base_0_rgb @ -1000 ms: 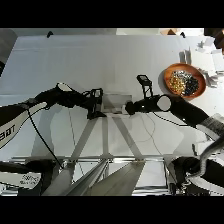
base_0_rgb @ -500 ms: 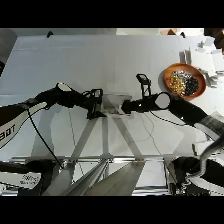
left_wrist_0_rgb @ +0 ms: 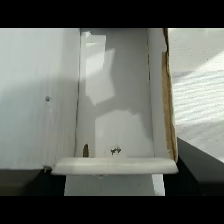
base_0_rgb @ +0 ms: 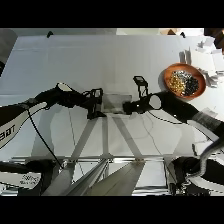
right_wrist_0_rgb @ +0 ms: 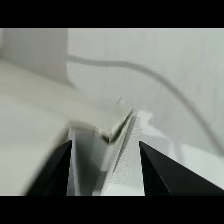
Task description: Fold the box and place the chain.
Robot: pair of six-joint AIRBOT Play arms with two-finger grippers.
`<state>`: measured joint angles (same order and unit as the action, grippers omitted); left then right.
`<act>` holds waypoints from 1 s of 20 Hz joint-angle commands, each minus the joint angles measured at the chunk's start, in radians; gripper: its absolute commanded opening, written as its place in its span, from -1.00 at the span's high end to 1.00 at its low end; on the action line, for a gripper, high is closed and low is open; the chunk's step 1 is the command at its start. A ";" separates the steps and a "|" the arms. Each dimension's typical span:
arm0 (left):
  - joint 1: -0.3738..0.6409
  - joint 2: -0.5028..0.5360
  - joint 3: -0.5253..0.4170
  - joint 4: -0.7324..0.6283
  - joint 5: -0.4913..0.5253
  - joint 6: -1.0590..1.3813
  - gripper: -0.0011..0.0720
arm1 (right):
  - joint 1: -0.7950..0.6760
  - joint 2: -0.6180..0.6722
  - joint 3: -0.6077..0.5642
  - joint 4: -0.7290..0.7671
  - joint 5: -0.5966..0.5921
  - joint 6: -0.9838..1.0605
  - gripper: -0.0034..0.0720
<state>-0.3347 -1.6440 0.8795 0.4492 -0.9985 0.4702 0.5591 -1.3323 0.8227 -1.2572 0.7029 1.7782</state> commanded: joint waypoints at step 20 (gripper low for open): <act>0.000 0.000 0.000 0.001 0.000 0.000 -0.11 | 0.162 -0.262 0.325 -0.386 0.302 0.659 -0.40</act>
